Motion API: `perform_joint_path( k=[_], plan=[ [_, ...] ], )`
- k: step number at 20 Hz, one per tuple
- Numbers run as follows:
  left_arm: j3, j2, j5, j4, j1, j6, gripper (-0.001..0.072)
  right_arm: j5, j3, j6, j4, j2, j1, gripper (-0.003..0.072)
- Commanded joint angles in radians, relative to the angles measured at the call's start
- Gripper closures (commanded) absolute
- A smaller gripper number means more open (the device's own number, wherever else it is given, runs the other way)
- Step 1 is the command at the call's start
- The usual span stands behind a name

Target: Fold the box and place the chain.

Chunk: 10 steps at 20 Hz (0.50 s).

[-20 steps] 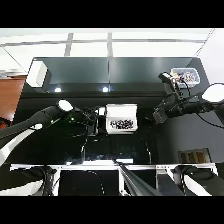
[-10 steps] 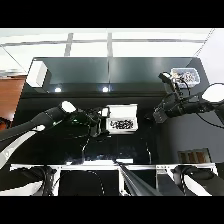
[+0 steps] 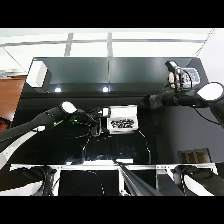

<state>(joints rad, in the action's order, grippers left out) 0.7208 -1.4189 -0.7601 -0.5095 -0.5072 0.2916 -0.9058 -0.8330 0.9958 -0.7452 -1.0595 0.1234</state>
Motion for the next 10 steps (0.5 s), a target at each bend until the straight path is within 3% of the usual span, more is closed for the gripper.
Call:
perform_joint_path(
  k=[1,5,8,10],
  plan=[
    [0.001,-0.001,-0.002,-0.002,0.0,0.0,0.0191,0.13,-0.001,-0.038,0.191,-0.106,0.024,0.0],
    [0.001,-0.001,-0.003,-0.003,0.0,0.0,0.0191,0.051,-0.001,-0.284,0.187,-0.219,0.101,0.0001],
    [0.001,-0.001,-0.003,-0.003,0.0,0.0,0.0191,-0.06,-0.003,-0.554,0.176,-0.202,0.089,0.0001],
    [0.001,-0.001,-0.004,-0.002,0.0,0.0,0.0191,-0.113,-0.034,-0.616,0.068,-0.188,0.081,0.0001]
  ],
)
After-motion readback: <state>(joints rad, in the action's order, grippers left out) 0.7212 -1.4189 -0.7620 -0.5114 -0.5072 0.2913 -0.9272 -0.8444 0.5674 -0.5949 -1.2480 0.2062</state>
